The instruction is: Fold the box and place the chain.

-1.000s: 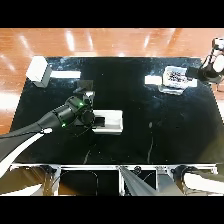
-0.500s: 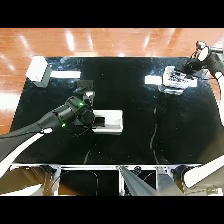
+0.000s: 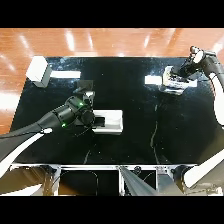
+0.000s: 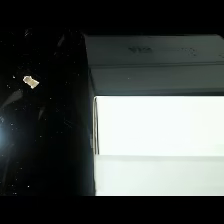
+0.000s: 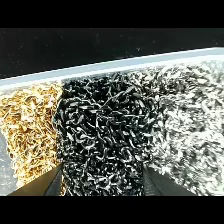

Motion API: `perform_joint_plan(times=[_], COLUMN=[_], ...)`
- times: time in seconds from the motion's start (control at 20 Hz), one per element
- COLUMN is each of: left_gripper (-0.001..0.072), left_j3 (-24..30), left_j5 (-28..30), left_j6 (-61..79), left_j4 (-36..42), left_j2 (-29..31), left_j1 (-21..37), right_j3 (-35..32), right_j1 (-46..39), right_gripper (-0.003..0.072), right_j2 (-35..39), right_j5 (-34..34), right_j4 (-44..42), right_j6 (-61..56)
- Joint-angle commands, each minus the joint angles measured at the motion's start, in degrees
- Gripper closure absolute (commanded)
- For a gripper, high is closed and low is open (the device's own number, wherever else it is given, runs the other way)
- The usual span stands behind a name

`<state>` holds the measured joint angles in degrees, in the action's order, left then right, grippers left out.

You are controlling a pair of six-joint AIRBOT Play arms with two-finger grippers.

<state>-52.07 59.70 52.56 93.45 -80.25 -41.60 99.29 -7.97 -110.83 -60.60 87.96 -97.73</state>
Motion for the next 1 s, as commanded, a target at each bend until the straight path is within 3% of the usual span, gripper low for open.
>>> perform_joint_plan(times=[0.0, 0.05, 0.3, 0.4, 0.45, 0.65, 0.95], left_gripper=[0.0686, 0.0686, 0.0686, 0.0686, 0.0686, 0.0686, 0.0686], left_j3=[0.0, 0.0, 0.0, 0.0, 0.0, 0.0, 0.0], left_j5=[0.0, 0.1, 0.0, 0.0, 0.0, 0.0, 0.1], left_j6=[0.0, 0.0, 0.0, 0.0, 0.0, 0.0, 0.0], left_j4=[0.0, 0.0, 0.0, 0.0, 0.0, 0.0, 0.0], left_j2=[0.0, 0.0, 0.0, 0.0, 0.0, 0.0, 0.0], left_j1=[0.1, 0.1, 0.1, 0.1, 0.1, 0.1, 0.1], right_j3=[0.1, 0.1, 0.1, 0.1, 0.2, 1.8, 2.3], right_j1=[0.1, 0.1, 0.1, 0.1, 0.1, 0.0, -0.1], right_gripper=[0.0158, 0.0221, 0.0241, 0.0578, 0.0668, 0.0667, 0.0667], right_j2=[-0.9, -0.9, -0.9, -0.9, -0.9, 1.2, 9.9], right_j5=[0.4, 0.5, 1.4, 1.5, 1.3, -0.1, -0.9], right_j4=[-1.1, -1.2, -1.2, -1.2, -1.7, -2.3, -2.0], right_j6=[0.1, 0.1, 0.1, 0.8, 1.6, 3.1, 3.9])
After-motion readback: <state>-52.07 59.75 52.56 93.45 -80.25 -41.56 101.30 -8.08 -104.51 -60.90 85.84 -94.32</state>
